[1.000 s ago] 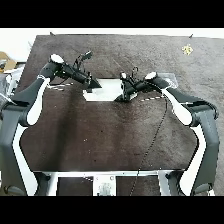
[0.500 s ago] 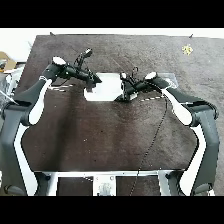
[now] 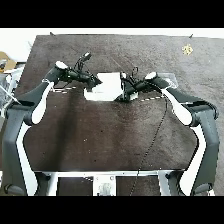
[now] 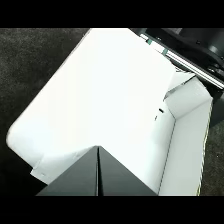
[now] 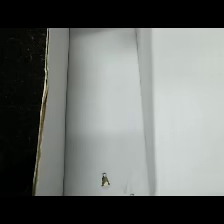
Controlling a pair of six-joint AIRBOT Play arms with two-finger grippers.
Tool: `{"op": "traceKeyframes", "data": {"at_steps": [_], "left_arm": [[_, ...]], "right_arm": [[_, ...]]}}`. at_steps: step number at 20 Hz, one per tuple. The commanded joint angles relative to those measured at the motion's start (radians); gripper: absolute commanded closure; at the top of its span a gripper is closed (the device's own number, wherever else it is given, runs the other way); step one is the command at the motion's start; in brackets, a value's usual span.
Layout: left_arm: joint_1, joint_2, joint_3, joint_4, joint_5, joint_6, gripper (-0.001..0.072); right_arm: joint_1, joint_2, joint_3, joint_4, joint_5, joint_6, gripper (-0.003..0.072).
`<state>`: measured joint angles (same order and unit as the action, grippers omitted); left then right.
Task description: Fold the box and place the chain.
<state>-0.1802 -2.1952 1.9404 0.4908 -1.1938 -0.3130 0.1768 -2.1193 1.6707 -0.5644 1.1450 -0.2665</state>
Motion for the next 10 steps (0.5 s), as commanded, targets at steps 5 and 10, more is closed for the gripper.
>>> {"op": "traceKeyframes", "data": {"at_steps": [5,10], "left_arm": [[-0.002,-0.002,-0.003,-0.010,-0.023,0.000,0.0698],[0.008,0.033,0.071,-0.013,-0.048,-0.001,0.0698]], "right_arm": [[0.000,0.000,0.000,0.000,0.000,-0.002,0.0249],[0.000,0.000,0.000,0.000,0.000,-0.002,0.0249]]}}
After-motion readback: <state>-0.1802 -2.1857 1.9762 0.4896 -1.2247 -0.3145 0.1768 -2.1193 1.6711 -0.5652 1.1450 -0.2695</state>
